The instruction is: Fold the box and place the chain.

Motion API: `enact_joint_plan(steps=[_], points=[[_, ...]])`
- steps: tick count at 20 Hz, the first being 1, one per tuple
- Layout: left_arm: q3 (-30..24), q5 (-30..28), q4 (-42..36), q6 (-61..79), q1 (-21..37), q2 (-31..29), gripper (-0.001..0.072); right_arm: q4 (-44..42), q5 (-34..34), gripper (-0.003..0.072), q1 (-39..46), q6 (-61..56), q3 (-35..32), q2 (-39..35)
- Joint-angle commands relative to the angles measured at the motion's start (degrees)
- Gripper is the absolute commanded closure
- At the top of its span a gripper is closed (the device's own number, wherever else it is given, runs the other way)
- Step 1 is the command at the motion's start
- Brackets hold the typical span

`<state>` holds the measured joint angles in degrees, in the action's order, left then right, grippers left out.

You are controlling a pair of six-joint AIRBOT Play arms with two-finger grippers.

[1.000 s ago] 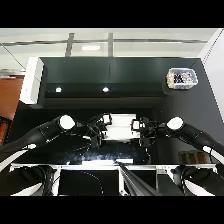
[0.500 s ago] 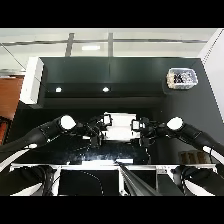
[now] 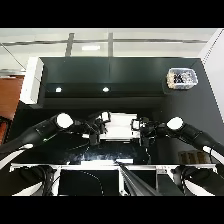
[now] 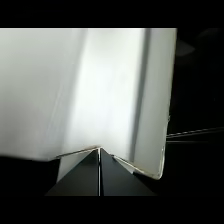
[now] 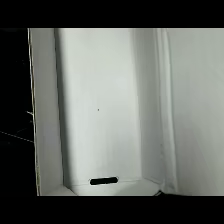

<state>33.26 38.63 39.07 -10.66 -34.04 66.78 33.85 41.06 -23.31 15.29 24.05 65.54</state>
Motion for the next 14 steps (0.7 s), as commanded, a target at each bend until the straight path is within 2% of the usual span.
enact_joint_plan(steps=[1, 3, 5, 7, 8, 12, 14], points=[[0.2, 6.1, 5.5, -13.2, 6.6, -5.1, 0.0684, 0.1, 0.2, 0.0325, 0.0, 0.1, 0.0, 0.0], [0.2, 10.4, 7.5, -22.9, 13.5, -9.0, 0.0685, 0.1, 0.2, 0.0324, 0.0, 0.1, 0.0, 0.0], [0.0, 11.9, 9.2, -39.3, 21.3, -11.6, 0.0684, 0.1, 0.2, 0.0324, 0.0, 0.1, 0.0, 0.0], [-0.3, 15.4, 11.6, -50.7, 28.4, -11.4, 0.0683, 0.1, 0.2, 0.0324, 0.0, 0.1, 0.0, 0.0], [-0.5, 16.8, 12.3, -51.7, 30.9, -11.1, 0.0684, 0.1, 0.2, 0.0324, 0.0, 0.1, 0.0, 0.0], [-4.7, 16.5, 12.3, -71.3, 36.6, -9.0, 0.0684, 0.1, 0.2, 0.0324, 0.0, 0.1, 0.0, 0.0], [-7.0, 19.5, 8.0, -70.2, 36.3, -6.4, 0.0681, 0.1, 0.2, 0.0324, 0.0, 0.1, 0.0, 0.0]])
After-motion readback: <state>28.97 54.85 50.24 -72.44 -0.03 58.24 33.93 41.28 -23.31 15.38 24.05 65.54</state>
